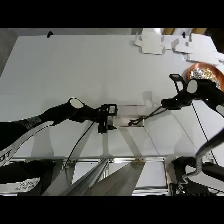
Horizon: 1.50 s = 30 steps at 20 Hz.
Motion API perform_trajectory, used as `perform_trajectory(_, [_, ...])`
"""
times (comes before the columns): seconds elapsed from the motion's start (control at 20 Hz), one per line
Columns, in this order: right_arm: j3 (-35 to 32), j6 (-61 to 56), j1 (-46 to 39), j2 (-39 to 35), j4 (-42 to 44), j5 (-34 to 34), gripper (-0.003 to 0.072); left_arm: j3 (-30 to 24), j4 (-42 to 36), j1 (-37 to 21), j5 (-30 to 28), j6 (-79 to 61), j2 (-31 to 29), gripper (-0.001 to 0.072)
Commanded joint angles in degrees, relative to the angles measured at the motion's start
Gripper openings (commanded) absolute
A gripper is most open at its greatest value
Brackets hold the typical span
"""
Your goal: Fold the box and place the chain.
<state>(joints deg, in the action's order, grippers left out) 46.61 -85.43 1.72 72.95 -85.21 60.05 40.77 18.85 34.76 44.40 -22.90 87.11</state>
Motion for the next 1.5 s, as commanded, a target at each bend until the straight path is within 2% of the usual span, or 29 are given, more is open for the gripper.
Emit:
perform_trajectory(0.0, [0.02, 0.72, 0.02, -7.04, 2.16, 4.68, 0.0012, 0.00, 0.00, -0.04, -0.02, -0.02, -0.04, 0.0209])
perform_trajectory(0.25, [0.02, 6.01, 0.79, -20.81, 15.30, 9.99, 0.0012, 0.00, 0.00, -0.04, -0.02, -0.02, -0.04, 0.0209])
perform_trajectory(0.4, [0.02, 6.40, 5.46, -27.52, 20.06, 11.56, 0.0012, 0.00, 0.00, -0.04, -0.02, -0.02, -0.04, 0.0209])
perform_trajectory(0.55, [0.02, 5.95, 12.02, -31.34, 24.50, 9.68, 0.0012, 0.00, 0.00, -0.04, 0.00, -0.02, -0.04, 0.0209])
perform_trajectory(0.7, [0.02, 5.84, 18.93, -31.87, 28.15, 5.46, 0.0012, 0.00, 0.00, -0.04, 0.00, -0.02, -0.04, 0.0209])
perform_trajectory(0.95, [0.02, 4.17, 28.70, -31.34, 28.26, -4.26, 0.0012, 0.00, 0.00, -0.04, 0.00, -0.02, -0.04, 0.0209])
perform_trajectory(1.25, [0.00, 3.08, 33.92, -24.33, 25.16, -5.57, 0.0013, 0.00, 0.00, -0.04, 0.00, -0.02, -0.04, 0.0209])
perform_trajectory(1.45, [0.00, 2.67, 34.40, -19.19, 21.31, -6.08, 0.0018, 0.00, 0.00, -0.04, 0.00, -0.02, -0.04, 0.0209])
